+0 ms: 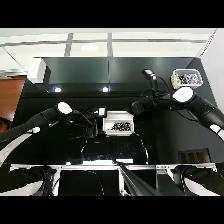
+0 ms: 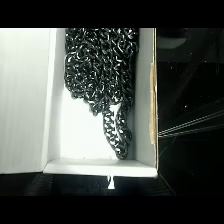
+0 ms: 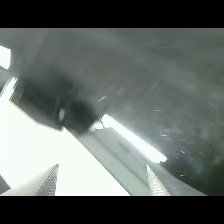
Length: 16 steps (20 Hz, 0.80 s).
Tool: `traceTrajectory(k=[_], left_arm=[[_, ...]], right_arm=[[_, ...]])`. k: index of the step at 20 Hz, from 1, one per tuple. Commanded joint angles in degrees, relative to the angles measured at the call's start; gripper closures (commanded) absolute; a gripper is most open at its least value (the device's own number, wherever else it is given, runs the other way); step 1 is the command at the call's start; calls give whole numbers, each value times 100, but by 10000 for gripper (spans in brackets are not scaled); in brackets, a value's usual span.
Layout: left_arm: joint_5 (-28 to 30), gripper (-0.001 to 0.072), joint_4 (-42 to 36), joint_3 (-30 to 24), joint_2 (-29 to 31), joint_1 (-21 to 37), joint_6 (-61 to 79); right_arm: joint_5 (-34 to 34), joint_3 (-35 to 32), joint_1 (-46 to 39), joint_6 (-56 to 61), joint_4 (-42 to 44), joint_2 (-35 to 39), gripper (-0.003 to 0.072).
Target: Fold the box and place the chain.
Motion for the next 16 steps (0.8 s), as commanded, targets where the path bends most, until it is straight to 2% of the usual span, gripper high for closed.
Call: traceTrajectory(k=[1, 4, 9, 16], left_arm=[[2, 360, 4, 4, -4, -2, -4], [2, 360, 2, 4, -4, -2, -2], [2, 359, 2, 4, -4, -2, -2], [2, 360, 2, 4, -4, -2, -2]], right_arm=[[957, 203, 26, -2455, -501, -9, 86], [997, 190, 181, -3008, -645, -20, 86], [610, -164, 540, -3545, -647, -50, 86], [927, -249, 542, -3674, -398, -31, 86]])
